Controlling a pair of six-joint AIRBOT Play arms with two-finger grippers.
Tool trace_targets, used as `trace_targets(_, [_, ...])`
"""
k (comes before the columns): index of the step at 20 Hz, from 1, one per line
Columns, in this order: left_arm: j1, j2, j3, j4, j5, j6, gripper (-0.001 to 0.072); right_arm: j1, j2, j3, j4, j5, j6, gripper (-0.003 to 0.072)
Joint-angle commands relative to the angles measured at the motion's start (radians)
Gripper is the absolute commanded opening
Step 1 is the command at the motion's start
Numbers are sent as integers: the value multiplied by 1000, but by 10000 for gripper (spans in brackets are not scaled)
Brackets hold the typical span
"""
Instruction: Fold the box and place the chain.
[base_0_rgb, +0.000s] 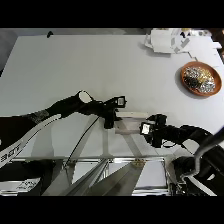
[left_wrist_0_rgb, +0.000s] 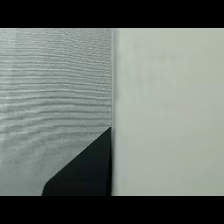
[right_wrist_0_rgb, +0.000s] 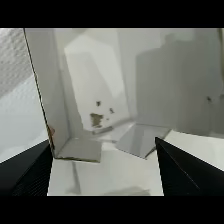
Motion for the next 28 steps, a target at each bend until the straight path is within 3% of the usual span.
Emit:
trace_targets(1, [-1, 0, 0, 0, -1, 0, 9, -62, -4, 4, 58, -15, -106, 695])
trace_targets(9, [-1, 0, 0, 0, -1, 0, 9, -245, -108, 5, 434, 28, -549, 696])
trace_targets(15, [-1, 0, 0, 0, -1, 0, 9, -349, -186, 11, 612, 63, -760, 696])
trace_targets(24, [-1, 0, 0, 0, -1, 0, 8, -425, -430, 66, 740, 249, -1030, 694])
trace_targets(28, [-1, 1, 0, 0, -1, 0, 9, -425, -520, 94, 749, 244, -1075, 689])
